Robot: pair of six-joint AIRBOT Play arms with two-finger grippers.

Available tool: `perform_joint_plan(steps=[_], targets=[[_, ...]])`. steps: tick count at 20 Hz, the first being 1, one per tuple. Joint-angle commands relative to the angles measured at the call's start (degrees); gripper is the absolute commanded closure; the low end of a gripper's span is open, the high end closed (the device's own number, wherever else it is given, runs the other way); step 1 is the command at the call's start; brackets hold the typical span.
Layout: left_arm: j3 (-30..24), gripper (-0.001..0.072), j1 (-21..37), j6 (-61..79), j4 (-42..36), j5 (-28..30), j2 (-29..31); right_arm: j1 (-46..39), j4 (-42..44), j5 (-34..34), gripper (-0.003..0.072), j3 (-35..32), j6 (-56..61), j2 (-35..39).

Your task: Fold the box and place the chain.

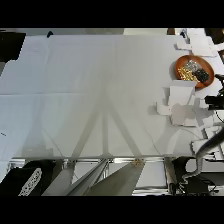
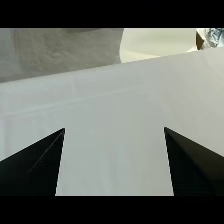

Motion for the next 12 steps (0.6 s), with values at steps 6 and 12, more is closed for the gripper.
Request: perform_joint_plan(steps=[6,12], targets=[[0.00,0.0008,0.00,0.02,0.00,0.02,0.04,0.02,9.44,-0.04,0.0672,0.20,-9.25,5.20],[0.00,0.0008,0.00,0.02,0.00,0.02,0.04,0.04,32.26,4.61,0.0673,0.17,-19.82,11.56]])
